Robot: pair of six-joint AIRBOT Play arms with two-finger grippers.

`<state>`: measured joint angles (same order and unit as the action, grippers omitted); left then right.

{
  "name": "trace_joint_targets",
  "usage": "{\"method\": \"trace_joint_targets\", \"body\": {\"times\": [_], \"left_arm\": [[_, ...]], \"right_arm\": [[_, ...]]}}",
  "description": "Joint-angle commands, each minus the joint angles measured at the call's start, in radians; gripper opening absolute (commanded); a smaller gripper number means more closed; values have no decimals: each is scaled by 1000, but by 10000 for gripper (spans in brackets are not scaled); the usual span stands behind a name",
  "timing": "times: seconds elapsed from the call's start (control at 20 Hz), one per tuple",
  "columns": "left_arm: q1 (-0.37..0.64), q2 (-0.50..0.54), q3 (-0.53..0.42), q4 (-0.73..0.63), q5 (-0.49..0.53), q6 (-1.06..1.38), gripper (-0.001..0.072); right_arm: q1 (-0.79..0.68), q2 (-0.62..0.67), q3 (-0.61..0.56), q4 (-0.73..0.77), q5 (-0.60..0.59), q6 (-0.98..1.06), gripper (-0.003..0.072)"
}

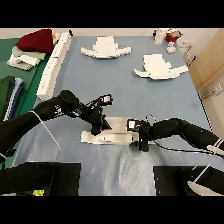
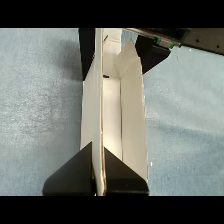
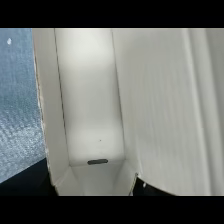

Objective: Fold the box.

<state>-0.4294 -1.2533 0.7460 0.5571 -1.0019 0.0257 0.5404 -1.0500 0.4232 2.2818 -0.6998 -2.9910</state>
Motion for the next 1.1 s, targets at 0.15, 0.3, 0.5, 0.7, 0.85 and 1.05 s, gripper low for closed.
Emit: {"method": "trace_joint_targets", "body": {"times": [0.15, 0.3, 0.5, 0.7, 0.85, 1.05], "left_arm": [[1, 2, 0, 1, 5, 0, 16], [2, 2, 2, 4, 9, -29, 323], [42, 39, 9, 58, 1, -210, 341], [138, 171, 28, 282, -75, -619, 659], [185, 245, 26, 344, -242, -802, 16], [134, 250, -26, 154, -362, -968, 14]], "right_arm": [[1, 0, -1, 0, 0, 0, 530], [1, 0, -1, 0, 0, 0, 530], [1, 0, -1, 1, 0, 0, 530], [1, 0, -1, 0, 0, 0, 530], [1, 0, -1, 0, 0, 0, 530], [1, 0, -1, 0, 0, 0, 530]]}}
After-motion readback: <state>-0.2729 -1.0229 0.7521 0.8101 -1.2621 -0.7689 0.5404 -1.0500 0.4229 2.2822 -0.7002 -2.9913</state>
